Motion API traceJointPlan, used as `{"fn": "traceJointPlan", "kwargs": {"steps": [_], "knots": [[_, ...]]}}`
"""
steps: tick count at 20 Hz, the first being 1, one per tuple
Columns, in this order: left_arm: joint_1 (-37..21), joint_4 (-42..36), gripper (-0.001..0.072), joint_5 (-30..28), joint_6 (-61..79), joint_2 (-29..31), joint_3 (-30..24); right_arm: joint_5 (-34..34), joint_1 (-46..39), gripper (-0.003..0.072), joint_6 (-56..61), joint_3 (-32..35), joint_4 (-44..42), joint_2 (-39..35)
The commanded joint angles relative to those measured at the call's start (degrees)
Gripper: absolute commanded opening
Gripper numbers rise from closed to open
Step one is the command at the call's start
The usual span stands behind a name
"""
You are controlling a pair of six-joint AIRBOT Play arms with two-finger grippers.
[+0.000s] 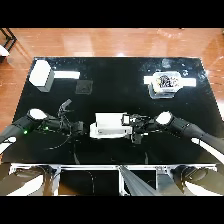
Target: Fold the box and place the chain.
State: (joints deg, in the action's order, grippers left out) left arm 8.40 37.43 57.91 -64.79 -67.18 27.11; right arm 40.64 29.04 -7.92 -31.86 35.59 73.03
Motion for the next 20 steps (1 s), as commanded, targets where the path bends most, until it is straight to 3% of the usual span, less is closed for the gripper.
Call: {"fn": "traceJointPlan", "kwargs": {"steps": [1, 6, 15, 20], "knots": [[1.55, -2.67, 0.0577, 4.09, 0.52, 0.04, 2.49, 0.00, 0.00, 0.0406, 0.02, 0.02, -0.02, 0.04], [7.37, -4.17, 0.0573, 2.64, -0.74, 0.04, 4.98, 0.02, 0.02, 0.0406, 0.02, 0.02, -0.02, 0.04], [14.23, 0.04, 0.0570, -2.67, -13.81, 0.13, 6.34, 0.00, 0.00, 0.0406, 0.02, 0.02, 0.00, 0.04], [17.64, 0.02, 0.0561, -8.50, -19.71, 1.03, 6.36, 0.00, 0.00, 0.0406, 0.00, 0.02, 0.00, 0.04]]}}
